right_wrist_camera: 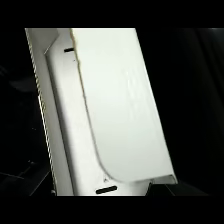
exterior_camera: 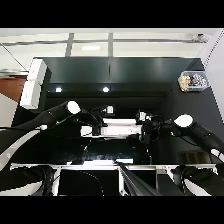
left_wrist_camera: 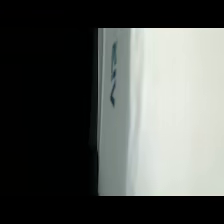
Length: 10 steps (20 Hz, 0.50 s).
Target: Fold the box and place the chain.
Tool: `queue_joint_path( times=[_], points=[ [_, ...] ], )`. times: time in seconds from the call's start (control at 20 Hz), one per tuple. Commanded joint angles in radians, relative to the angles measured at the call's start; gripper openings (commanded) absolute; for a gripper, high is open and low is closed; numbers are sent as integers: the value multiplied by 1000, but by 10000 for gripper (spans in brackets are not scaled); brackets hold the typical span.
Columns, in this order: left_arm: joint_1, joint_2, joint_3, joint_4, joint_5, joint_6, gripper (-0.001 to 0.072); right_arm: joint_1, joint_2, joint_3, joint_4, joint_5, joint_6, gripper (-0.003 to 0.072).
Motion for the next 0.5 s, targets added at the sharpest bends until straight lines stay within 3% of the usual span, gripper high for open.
queue_joint_path(
  times=[0.0,0.45],
  points=[
    [0,0,1,-1,10,-3,27,2,-3,-31,-11,0,-29,720],
    [0,0,1,-1,9,-3,27,79,-51,-39,-11,-93,-103,716]
  ],
)
